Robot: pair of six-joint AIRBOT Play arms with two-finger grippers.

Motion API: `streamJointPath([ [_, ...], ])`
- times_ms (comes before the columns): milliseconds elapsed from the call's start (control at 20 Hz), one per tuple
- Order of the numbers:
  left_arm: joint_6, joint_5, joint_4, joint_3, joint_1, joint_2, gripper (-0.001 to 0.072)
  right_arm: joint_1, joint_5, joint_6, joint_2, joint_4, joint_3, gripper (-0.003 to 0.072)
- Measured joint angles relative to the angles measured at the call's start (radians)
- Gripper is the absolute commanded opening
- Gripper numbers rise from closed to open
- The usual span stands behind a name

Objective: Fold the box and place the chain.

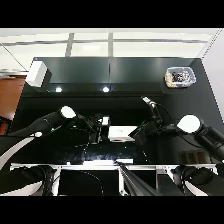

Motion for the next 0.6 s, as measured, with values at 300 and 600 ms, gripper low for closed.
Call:
streamJointPath([
  [300, 0.001, 0.0, 0.0, 0.0, 0.0, 0.0, 0.0297, -0.002, -0.146, 0.051, -0.073, 0.225, -0.13, 0.0047],
  [600, -0.007, 0.0, 0.0, 0.0, 0.0, 0.0, 0.0297, -0.005, -0.157, 0.037, -0.084, 0.248, -0.121, 0.0047],
])
